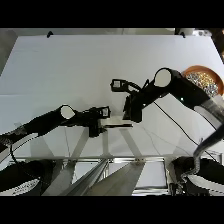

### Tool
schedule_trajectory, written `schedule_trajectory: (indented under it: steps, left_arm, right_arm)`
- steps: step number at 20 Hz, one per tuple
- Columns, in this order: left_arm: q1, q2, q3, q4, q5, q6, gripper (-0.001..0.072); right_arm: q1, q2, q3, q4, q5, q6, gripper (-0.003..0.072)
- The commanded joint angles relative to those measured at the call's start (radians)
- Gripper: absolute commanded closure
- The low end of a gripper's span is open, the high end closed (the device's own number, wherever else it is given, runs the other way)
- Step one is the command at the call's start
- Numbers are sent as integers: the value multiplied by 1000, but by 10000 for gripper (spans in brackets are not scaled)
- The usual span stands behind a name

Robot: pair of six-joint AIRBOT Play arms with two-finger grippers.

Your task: Fold the box and place the chain.

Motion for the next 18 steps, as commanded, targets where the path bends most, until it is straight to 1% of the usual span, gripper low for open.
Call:
schedule_trajectory:
  steps: [1, 3, 6, 7, 8, 12, 14, 18]
  left_arm:
    - [0, 0, -1, 0, 0, 0, 502]
    - [0, 0, -1, 0, 0, 0, 502]
    - [0, 0, -1, 0, 0, 0, 502]
    - [0, 0, -1, 0, 0, 0, 502]
    - [0, 0, -1, 0, 0, 0, 502]
    - [0, 0, -1, 0, 0, 0, 502]
    - [0, 0, -1, 0, 0, 0, 502]
    - [0, 0, -1, 0, 0, 0, 502]
  right_arm:
    - [6, 96, -127, -4, -175, -68, 279]
    - [6, 130, -182, -3, -222, -97, 292]
    - [6, 151, -227, 27, -254, -105, 294]
    - [6, 151, -233, 30, -260, -105, 309]
    - [10, 151, -237, 29, -270, -105, 349]
    - [10, 152, -237, 37, -290, -104, 362]
    - [10, 152, -237, 37, -286, -103, 391]
    - [10, 152, -237, 36, -287, -103, 392]
